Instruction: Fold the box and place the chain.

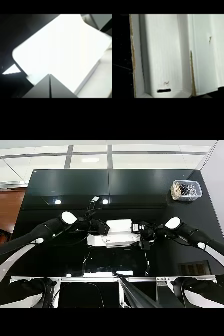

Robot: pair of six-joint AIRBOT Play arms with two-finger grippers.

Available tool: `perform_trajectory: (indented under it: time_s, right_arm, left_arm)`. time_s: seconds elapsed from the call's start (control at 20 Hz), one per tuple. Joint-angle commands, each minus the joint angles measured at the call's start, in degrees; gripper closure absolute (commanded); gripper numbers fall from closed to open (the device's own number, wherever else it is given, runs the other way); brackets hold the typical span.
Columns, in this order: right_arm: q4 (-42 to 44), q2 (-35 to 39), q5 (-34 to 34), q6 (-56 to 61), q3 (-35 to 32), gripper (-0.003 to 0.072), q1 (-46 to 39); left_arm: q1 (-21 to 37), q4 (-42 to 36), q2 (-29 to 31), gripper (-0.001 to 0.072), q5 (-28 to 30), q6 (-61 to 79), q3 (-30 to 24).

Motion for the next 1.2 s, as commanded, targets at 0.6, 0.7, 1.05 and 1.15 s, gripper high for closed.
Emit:
perform_trajectory:
  time_s: [0.6,0.7,1.05,1.15]
  right_arm:
    - [0.0,0.0,0.0,0.0,0.0,0.0676,0.0]
    - [0.0,0.0,0.0,0.0,0.0,0.0676,0.0]
    - [0.0,0.0,0.0,0.0,0.0,0.0676,0.0]
    - [0.0,0.0,0.0,0.0,0.0,0.0676,0.0]
  left_arm:
    - [7.0,18.9,34.2,0.0456,-15.8,25.1,-10.7]
    - [4.0,19.3,32.8,-0.0006,-11.6,35.7,-12.1]
    - [0.2,22.0,13.4,0.0000,-8.3,39.9,-3.6]
    - [0.2,22.0,9.7,0.0000,-11.1,39.9,-1.4]
